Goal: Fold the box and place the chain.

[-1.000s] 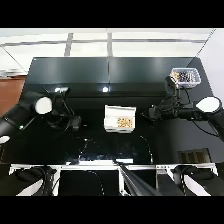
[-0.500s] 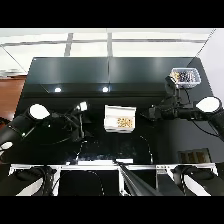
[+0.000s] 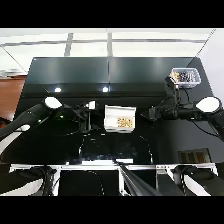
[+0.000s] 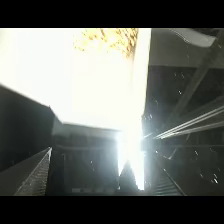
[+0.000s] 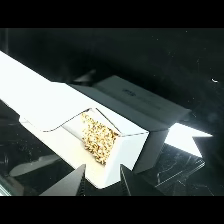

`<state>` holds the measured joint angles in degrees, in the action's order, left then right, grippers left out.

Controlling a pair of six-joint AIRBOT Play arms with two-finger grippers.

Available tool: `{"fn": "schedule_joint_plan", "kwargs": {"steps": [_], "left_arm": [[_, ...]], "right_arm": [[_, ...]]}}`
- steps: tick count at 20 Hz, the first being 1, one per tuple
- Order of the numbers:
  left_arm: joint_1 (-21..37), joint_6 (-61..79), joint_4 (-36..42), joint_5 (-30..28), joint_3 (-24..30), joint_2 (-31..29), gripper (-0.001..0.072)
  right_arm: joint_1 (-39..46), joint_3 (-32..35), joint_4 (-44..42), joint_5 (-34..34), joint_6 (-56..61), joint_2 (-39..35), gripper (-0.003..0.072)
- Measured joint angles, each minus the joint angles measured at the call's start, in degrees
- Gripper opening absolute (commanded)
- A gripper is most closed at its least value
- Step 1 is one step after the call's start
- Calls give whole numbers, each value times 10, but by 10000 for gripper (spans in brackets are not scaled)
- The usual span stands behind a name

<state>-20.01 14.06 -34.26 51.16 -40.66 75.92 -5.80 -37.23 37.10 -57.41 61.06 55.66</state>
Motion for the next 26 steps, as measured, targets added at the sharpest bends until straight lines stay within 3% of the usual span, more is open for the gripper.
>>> {"fn": "schedule_joint_plan", "kwargs": {"steps": [6, 17, 18, 19, 20, 21, 26], "left_arm": [[-31, 8, 6, -11, -21, 45, 717], [-46, 12, 15, -32, -37, 64, 714], [-48, 17, 17, -29, -38, 65, 687], [-51, 22, 17, -26, -38, 65, 594], [-54, 26, 17, -26, -38, 66, 441], [-57, 29, 18, -25, -39, 66, 382], [-61, 4, 19, -32, -39, 66, 370]], "right_arm": [[0, 0, 0, 0, 0, 0, 257], [0, 0, 0, 0, 0, 0, 257], [0, 0, 0, 0, 0, 0, 257], [0, 0, 0, 0, 0, 0, 257], [0, 0, 0, 1, 0, 0, 257], [0, 0, 0, 2, 0, 0, 258], [1, 0, -1, 33, 0, 0, 257]]}}
